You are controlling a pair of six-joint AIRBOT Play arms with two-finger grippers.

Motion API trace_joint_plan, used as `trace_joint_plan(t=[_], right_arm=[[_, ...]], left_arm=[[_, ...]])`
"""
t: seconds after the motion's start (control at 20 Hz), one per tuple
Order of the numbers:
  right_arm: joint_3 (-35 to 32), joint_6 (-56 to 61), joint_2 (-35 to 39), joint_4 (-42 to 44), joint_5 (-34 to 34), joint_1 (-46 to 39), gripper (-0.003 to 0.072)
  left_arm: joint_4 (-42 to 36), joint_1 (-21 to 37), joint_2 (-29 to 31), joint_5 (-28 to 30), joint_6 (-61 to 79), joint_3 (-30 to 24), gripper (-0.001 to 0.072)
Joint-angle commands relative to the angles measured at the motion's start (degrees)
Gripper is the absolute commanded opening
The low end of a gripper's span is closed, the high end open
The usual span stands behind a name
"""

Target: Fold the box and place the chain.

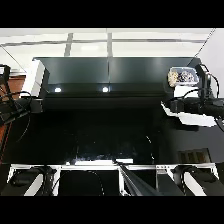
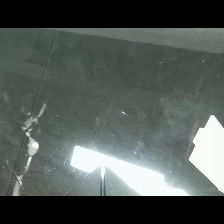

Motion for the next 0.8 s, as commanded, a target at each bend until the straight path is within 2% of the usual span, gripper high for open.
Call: trace_joint_plan(t=[0.0, 0.45, 0.75], right_arm=[[0.0, 0.0, 0.0, 0.0, 0.0, 0.1, 0.0016], [0.0, -0.1, 0.0, 0.3, -1.2, 0.1, 0.0016], [0.0, -0.2, 0.0, 12.4, -26.1, 0.4, 0.0016]], left_arm=[[0.0, 0.0, 0.0, 0.0, 0.0, 0.0, 0.0027], [0.0, 0.0, 0.0, 0.0, 0.0, 0.0, 0.0027], [0.0, 0.0, 0.0, 0.2, -0.1, 0.0, 0.0027]])
